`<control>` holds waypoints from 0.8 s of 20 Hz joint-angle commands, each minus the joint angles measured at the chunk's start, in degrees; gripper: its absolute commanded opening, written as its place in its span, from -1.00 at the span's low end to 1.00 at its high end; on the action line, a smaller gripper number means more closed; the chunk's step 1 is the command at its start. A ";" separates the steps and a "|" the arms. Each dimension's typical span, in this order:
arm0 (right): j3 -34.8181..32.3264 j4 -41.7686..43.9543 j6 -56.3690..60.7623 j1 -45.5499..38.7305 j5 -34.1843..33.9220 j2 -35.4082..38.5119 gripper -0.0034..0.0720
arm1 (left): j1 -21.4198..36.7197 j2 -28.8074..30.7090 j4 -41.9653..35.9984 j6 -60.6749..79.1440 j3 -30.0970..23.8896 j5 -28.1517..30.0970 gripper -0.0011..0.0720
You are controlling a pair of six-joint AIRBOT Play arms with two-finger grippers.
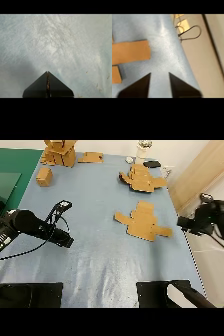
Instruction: Fold the box.
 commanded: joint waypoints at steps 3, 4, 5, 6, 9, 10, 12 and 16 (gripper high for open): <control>1.36 40.70 -28.17 -24.48 5.60 -12.31 0.35 | -0.02 0.04 -2.75 0.98 -0.02 3.13 -0.93; 1.86 44.63 -32.24 -25.20 4.24 -15.45 0.35 | -0.02 0.02 -3.67 0.98 -0.02 3.19 -0.93; 2.54 47.01 -36.72 -25.22 2.36 -18.73 0.35 | -0.02 0.04 -4.59 0.98 -0.02 3.41 -0.93; 3.02 47.93 -39.43 -25.03 1.09 -21.55 0.35 | -0.02 0.04 -5.03 0.98 -0.02 3.91 -0.93; 3.63 51.10 -44.48 -24.85 0.44 -27.91 0.35 | -0.02 0.04 -5.64 0.94 -0.02 4.26 -0.93; 3.61 51.23 -45.59 -24.85 0.72 -28.85 0.35 | -0.02 0.04 -6.43 0.94 -0.02 4.26 -0.93; 3.63 51.56 -47.78 -24.90 0.96 -29.53 0.35 | -0.02 0.04 -8.44 0.94 -0.02 4.17 -0.93; 4.57 51.52 -48.85 -25.09 0.26 -29.51 0.30 | -0.02 0.04 -11.23 0.96 -0.02 4.31 -0.93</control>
